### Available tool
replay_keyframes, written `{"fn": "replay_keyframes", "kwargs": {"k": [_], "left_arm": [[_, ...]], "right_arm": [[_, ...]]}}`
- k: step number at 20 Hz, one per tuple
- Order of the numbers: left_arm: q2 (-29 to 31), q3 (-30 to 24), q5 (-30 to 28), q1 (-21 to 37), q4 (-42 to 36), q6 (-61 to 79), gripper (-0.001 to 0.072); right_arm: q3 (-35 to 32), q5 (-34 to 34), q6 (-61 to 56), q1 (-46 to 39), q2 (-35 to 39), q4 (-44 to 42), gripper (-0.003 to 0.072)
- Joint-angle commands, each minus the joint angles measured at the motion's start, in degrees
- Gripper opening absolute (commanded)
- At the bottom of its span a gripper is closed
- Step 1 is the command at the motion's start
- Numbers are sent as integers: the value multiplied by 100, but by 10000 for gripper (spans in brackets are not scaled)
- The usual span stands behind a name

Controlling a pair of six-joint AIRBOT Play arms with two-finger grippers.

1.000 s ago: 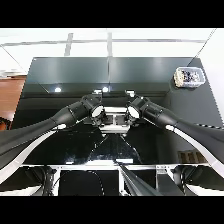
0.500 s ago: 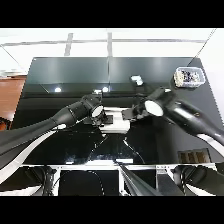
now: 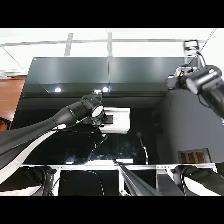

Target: Fold the box and place the chain.

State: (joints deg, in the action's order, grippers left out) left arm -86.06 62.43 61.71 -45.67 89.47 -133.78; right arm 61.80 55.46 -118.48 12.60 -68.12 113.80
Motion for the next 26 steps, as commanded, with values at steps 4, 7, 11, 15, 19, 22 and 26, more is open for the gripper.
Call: {"fn": "replay_keyframes", "kwargs": {"k": [4,7,11,15,19,22,26], "left_arm": [[-2,2,2,2,2,7,26],[-2,2,7,2,2,7,26],[-2,2,9,2,2,7,26],[-2,2,7,2,2,7,26],[-2,2,4,2,2,7,26],[-2,2,4,2,2,7,26],[-2,2,4,2,2,4,26]], "right_arm": [[1563,-787,44,-2256,-2208,-2586,697],[3067,-131,-153,-2485,-3217,-3064,631],[4116,240,-660,-2629,-3987,-3320,484],[4142,98,-844,-2651,-4221,-3495,484],[4144,227,-837,-2651,-4415,-3845,484],[4142,245,-811,-2649,-4546,-3877,477],[4146,313,-160,-2669,-4518,-3864,12]]}}
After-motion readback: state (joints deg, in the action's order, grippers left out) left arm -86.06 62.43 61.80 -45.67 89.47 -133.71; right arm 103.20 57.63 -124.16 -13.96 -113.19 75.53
